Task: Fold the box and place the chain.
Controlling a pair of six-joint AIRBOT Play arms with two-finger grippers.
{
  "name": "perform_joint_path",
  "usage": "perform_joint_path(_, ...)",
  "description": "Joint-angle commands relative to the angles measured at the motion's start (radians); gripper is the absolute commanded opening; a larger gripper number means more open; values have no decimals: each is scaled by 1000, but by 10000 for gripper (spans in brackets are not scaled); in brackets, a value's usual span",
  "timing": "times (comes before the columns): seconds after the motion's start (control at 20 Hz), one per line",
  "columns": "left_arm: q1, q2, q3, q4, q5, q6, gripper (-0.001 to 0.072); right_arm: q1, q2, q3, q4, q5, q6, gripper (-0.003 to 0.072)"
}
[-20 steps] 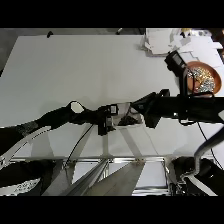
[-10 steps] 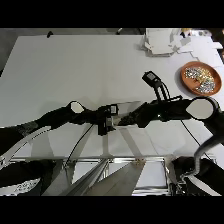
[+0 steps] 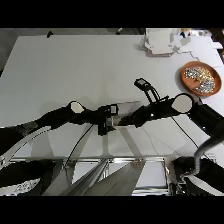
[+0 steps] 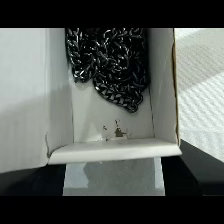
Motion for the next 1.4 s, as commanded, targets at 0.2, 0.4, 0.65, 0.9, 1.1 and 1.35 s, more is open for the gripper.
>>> perform_joint_path(0.2,1,1,0,0,0,0,273,1,27,29,-3,46,0,189)
perform_joint_path(0.4,1,1,0,0,0,0,273,-2,121,119,-72,65,0,182)
perform_joint_path(0.65,1,1,0,0,0,0,273,-93,228,156,-330,90,9,176)
perform_joint_path(0.9,1,1,1,0,1,0,273,-273,229,156,-374,135,-26,176)
perform_joint_path(1.1,1,1,0,0,0,0,273,-349,192,153,-335,145,-287,149)
perform_joint_path(1.35,1,1,0,0,0,0,273,-348,11,150,-150,277,-691,153)
